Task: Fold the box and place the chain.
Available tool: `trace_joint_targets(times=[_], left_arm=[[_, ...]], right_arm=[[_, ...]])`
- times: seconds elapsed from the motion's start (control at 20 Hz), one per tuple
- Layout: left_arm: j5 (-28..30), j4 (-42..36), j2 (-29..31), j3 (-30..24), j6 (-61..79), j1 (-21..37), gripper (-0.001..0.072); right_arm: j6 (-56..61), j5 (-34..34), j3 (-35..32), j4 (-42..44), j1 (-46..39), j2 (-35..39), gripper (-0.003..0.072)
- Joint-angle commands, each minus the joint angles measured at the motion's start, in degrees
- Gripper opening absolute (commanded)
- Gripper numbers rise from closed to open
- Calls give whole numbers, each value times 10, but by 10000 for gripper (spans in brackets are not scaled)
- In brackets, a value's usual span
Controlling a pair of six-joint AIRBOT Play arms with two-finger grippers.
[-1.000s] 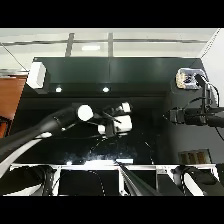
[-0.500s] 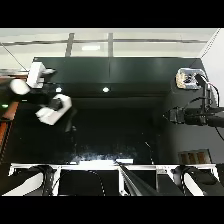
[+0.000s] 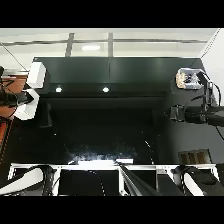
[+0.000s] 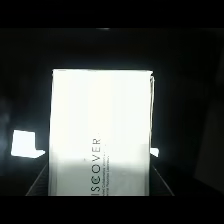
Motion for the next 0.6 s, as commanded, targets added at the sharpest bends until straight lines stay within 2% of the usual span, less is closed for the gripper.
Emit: trace_joint_targets(times=[0.0, 0.3, 0.5, 0.55], left_arm=[[37, -10, -56, 33, 26, 9, 284], [51, -14, -138, 115, 55, -8, 284], [69, -9, -170, 130, 59, -27, 301], [77, -4, -172, 130, 59, -29, 474]], right_arm=[[0, -11, 0, 0, 0, 0, 14], [2, -29, 0, 0, 0, 0, 14], [7, -36, 0, 0, 0, 0, 14], [7, -36, 0, 0, 0, 0, 14]])
